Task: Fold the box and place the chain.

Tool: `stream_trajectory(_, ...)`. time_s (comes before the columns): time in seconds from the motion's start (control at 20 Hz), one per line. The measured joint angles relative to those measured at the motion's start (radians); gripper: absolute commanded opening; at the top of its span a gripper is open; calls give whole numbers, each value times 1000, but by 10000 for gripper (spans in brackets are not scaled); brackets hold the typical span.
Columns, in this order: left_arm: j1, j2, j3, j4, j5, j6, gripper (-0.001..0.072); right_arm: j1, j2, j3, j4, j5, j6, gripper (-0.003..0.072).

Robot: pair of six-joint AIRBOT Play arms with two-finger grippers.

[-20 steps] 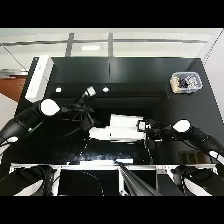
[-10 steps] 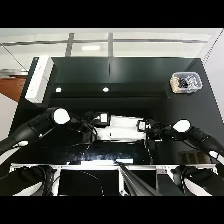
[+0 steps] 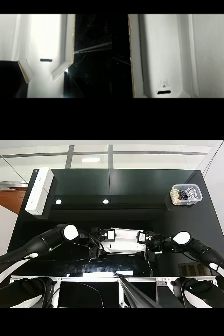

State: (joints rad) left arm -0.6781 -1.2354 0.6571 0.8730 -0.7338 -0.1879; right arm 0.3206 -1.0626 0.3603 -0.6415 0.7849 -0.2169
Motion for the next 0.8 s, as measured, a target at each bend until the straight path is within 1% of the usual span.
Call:
stream_trajectory(0.2,-13,-4,0,-3,31,1,479,0,0,0,2,0,0,476)
stream_trajectory(0.3,-14,-5,0,-3,45,0,389,0,0,0,2,0,0,476)
stream_trajectory(0.5,-16,-5,0,-4,62,0,384,0,0,0,2,0,1,476)
stream_trajectory(0.55,-16,-5,0,-4,65,-1,341,0,0,0,2,0,1,476)
stream_trajectory(0.7,-16,-5,0,-38,69,-2,329,0,0,0,2,0,0,476)
stream_trajectory(0.75,-16,-5,0,-56,69,-2,274,0,0,0,2,0,0,476)
stream_trajectory(0.8,-16,-5,0,-75,69,-2,267,0,0,0,2,0,0,476)
